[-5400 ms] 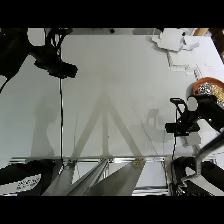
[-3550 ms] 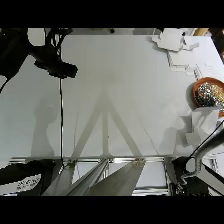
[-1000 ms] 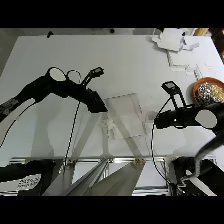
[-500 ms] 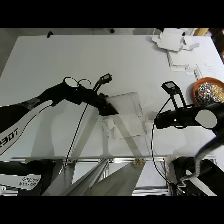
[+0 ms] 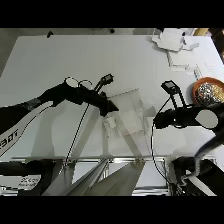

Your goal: Fold the box and place the chain.

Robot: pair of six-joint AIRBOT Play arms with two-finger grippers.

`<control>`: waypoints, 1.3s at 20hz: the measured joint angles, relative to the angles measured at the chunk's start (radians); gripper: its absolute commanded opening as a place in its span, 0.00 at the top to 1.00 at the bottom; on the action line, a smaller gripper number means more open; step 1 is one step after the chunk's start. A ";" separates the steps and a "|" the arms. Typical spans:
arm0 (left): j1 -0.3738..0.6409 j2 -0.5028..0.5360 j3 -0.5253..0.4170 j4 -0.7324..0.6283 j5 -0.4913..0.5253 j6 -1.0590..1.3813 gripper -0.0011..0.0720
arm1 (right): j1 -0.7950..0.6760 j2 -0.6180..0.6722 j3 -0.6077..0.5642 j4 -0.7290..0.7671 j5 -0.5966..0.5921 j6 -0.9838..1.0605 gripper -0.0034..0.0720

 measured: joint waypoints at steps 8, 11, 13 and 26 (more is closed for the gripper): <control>-0.045 0.154 0.000 0.245 -0.079 -0.106 0.98 | 0.000 0.101 0.069 0.040 0.016 -0.163 0.17; -0.085 0.159 -0.001 0.290 -0.069 -0.126 0.98 | 0.000 0.140 0.077 0.026 0.035 -0.186 0.18; -0.105 0.143 -0.001 0.286 -0.023 -0.099 0.98 | 0.000 0.152 0.080 0.023 0.037 -0.193 0.18; -0.130 0.009 -0.001 0.252 0.159 0.077 0.98 | 0.000 0.164 0.080 0.019 0.006 -0.222 0.18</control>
